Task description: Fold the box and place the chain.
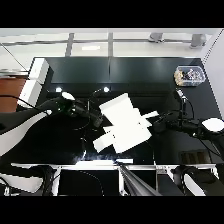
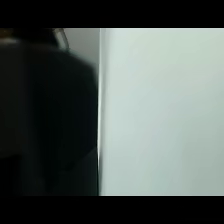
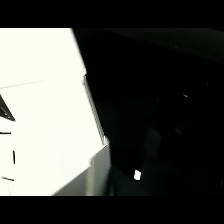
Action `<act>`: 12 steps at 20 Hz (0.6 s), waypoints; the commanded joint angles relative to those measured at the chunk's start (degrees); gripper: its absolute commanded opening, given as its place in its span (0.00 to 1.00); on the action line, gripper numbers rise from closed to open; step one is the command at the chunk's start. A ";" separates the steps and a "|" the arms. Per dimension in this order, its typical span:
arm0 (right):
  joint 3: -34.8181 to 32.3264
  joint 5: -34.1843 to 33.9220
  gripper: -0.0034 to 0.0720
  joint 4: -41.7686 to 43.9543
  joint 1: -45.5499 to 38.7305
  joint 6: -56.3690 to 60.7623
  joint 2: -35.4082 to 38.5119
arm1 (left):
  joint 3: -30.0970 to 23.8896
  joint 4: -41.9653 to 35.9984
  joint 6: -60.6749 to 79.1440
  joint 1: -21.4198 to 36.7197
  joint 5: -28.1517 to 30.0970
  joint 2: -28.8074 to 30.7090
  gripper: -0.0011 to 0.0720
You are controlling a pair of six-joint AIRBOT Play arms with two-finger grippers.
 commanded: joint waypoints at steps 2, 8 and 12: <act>3.63 2.54 0.99 -3.96 -1.31 1.01 0.07 | 0.24 4.07 0.04 0.07 -0.35 0.17 0.05; 17.20 8.44 0.99 -20.87 -4.66 -3.74 0.07 | 1.70 18.34 0.15 -3.56 5.86 10.10 0.05; 15.58 11.56 0.99 -20.33 -2.01 -11.58 -0.11 | -2.36 28.98 3.26 -13.05 27.45 19.85 0.05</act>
